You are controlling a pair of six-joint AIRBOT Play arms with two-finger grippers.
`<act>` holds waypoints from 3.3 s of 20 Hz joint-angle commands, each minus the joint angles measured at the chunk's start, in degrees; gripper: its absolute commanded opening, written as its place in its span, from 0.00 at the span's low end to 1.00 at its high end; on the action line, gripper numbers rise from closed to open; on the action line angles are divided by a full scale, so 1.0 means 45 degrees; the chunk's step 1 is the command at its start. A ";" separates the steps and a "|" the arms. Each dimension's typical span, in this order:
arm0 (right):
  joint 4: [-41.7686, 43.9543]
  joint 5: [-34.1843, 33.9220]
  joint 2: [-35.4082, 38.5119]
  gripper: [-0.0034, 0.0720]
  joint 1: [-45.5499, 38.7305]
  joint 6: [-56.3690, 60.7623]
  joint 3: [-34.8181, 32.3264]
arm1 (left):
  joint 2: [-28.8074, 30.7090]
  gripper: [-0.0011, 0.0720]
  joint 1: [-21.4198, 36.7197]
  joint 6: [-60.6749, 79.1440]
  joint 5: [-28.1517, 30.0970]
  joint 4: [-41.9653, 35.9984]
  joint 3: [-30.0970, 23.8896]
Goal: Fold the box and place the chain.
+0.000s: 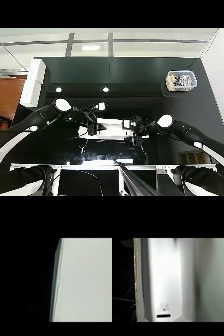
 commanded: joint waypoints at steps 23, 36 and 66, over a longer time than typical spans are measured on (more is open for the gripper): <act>-0.0092 -0.0005 0.0000 0.67 0.0005 0.0005 0.0005 | 0.4138 0.05 -0.0228 -0.8257 -0.2341 0.0442 -0.2467; -0.0092 -0.0005 0.0000 0.67 0.0005 0.0005 0.0005 | 0.1953 0.05 -0.0219 -0.5498 0.3876 -0.3206 -0.2424; -0.0087 -0.0005 0.0000 0.67 0.0005 0.0010 0.0005 | 0.4464 0.97 -0.0544 -0.3973 0.1248 0.4648 -0.3118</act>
